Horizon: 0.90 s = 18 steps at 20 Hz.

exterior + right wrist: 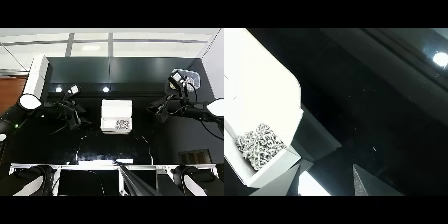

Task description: Fold the box and place the chain.

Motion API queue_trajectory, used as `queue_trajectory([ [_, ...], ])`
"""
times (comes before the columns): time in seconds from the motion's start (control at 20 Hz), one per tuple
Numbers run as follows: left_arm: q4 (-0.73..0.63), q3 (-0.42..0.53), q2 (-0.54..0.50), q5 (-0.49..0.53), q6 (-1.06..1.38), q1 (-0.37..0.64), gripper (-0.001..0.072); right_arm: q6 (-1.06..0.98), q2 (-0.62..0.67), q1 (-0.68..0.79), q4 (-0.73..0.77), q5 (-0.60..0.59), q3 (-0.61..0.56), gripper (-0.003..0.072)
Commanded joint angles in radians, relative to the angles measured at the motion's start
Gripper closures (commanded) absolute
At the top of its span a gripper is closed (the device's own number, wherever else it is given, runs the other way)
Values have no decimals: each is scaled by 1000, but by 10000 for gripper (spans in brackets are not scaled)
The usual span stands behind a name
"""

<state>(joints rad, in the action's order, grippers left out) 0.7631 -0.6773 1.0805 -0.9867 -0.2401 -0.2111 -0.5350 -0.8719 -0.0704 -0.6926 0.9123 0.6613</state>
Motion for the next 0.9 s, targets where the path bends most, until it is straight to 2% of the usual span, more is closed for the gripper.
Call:
queue_trajectory([
  [0.0, -20, 3, 40, 19, 282, -23, 3, 0, 1, 1, 0, 0, 1, 301],
  [0.2, -24, 3, 127, 94, 323, -71, 3, -1, 1, 1, 0, 0, 1, 301],
  [0.35, -35, 2, 187, 94, 324, -75, 3, -1, 1, 1, 0, 0, 1, 301],
  [0.65, -171, 1, 256, 102, 441, -128, 3, -1, 1, 1, 0, -1, 1, 301],
  [0.85, -180, 0, 282, 115, 449, -143, 4, -1, 1, 1, 0, 0, 1, 301],
])
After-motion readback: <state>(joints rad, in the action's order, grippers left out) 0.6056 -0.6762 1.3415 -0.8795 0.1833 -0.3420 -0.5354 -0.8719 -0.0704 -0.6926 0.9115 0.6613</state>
